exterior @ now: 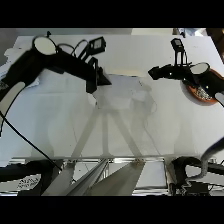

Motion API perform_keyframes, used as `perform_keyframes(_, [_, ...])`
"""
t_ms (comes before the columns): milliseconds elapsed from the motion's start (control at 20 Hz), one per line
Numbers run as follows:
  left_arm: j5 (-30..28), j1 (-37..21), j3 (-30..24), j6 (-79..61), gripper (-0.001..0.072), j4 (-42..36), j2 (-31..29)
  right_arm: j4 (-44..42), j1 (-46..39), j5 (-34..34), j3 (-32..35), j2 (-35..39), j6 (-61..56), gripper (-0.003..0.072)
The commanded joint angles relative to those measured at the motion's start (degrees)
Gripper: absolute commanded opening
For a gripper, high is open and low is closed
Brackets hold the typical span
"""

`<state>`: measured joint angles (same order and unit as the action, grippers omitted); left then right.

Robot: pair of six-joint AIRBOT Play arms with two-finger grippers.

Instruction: Fold the box and place the chain.

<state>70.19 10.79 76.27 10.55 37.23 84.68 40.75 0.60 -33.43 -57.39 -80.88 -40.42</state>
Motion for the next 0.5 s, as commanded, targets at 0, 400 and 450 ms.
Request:
perform_keyframes(0, [-4.02,-0.31,-7.13,-6.01,0.0001,-8.79,1.38,-0.02,-0.02,0.00,-0.07,0.04,-0.02,0.0555])
perform_keyframes(400, [-7.34,-2.54,-7.15,-14.51,0.0002,-11.41,14.53,-0.02,-0.02,0.00,-0.07,0.04,-0.02,0.0555])
perform_keyframes(450, [-7.82,-3.04,-7.15,-16.04,0.0002,-11.41,15.39,-0.02,-0.02,0.00,-0.07,0.04,-0.02,0.0555])
